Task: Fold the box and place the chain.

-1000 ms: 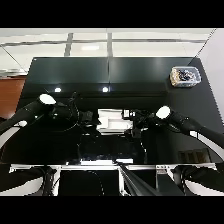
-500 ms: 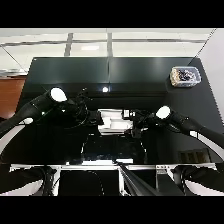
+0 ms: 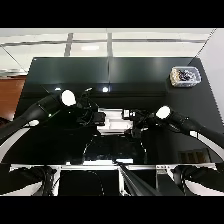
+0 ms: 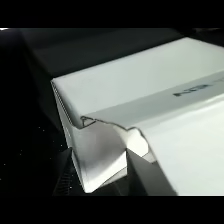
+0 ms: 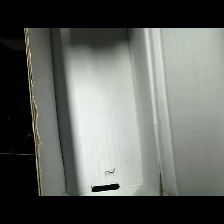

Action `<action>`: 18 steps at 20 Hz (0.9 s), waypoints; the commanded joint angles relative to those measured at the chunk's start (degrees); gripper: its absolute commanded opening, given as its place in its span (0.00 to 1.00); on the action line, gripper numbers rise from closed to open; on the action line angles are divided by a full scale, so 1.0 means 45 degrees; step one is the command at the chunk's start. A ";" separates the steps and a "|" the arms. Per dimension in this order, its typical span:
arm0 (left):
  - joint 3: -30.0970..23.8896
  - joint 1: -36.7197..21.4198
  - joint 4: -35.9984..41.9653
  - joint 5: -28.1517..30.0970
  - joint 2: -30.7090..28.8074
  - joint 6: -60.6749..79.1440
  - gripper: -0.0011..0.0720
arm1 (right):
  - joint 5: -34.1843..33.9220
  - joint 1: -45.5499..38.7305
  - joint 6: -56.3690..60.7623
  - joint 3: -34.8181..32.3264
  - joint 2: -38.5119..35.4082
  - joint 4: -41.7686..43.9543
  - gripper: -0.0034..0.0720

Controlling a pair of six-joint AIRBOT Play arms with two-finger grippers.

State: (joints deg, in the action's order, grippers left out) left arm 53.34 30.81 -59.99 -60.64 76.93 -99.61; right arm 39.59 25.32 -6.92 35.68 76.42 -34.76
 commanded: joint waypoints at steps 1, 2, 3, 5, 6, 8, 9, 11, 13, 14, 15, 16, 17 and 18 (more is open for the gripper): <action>0.0063 0.0529 -0.1409 0.0287 0.0005 -0.1253 0.51 | 0.0000 0.0010 0.0000 0.0005 0.0005 0.0005 0.35; 0.0063 0.0695 -0.1690 0.0359 0.0000 -0.1583 0.51 | 0.0000 0.0010 0.0000 0.0005 0.0005 0.0005 0.35; 0.0068 0.0855 -0.1919 0.0437 0.0000 -0.1880 0.51 | 0.0000 0.0010 0.0000 0.0005 0.0005 0.0005 0.35; 0.0068 0.1112 -0.2307 0.0539 0.0005 -0.2613 0.51 | 0.0000 0.0010 0.0000 0.0005 0.0005 0.0005 0.35; 0.0068 0.1229 -0.2346 0.0593 0.0005 -0.2701 0.51 | 0.0000 0.0010 0.0000 0.0005 0.0005 0.0005 0.35; 0.0068 0.1423 -0.3075 0.0636 0.0000 -0.3589 0.51 | 0.0000 0.0010 0.0000 0.0005 0.0005 0.0005 0.35; 0.0068 0.1598 -0.3653 0.0641 0.0005 -0.4231 0.51 | 0.0000 0.0010 0.0000 0.0005 0.0005 0.0005 0.35; 0.0189 0.1919 -0.4405 0.0641 0.0039 -0.4954 0.51 | 0.0000 0.0010 0.0000 0.0005 0.0005 0.0005 0.35; 0.0583 0.2220 -0.4702 0.0544 0.0325 -0.5008 0.51 | 0.0000 0.0010 0.0000 0.0005 0.0005 0.0005 0.35; 0.0942 0.2375 -0.4925 0.0209 0.0622 -0.5105 0.51 | 0.0000 0.0010 0.0000 0.0005 0.0005 0.0005 0.35; 0.1311 0.2506 -0.5178 -0.0267 0.0942 -0.5217 0.51 | 0.0000 0.0010 0.0000 0.0005 0.0005 0.0005 0.35; 0.1656 0.2637 -0.5489 -0.0787 0.1253 -0.5396 0.51 | 0.0000 0.0010 0.0000 0.0005 0.0005 0.0005 0.35; 0.1957 0.2788 -0.5897 -0.1258 0.1511 -0.5906 0.51 | 0.0000 0.0010 0.0000 0.0005 0.0005 0.0005 0.35; 0.2152 0.2939 -0.6193 -0.1457 0.1681 -0.6402 0.51 | 0.0000 0.0010 0.0000 0.0005 0.0005 0.0005 0.35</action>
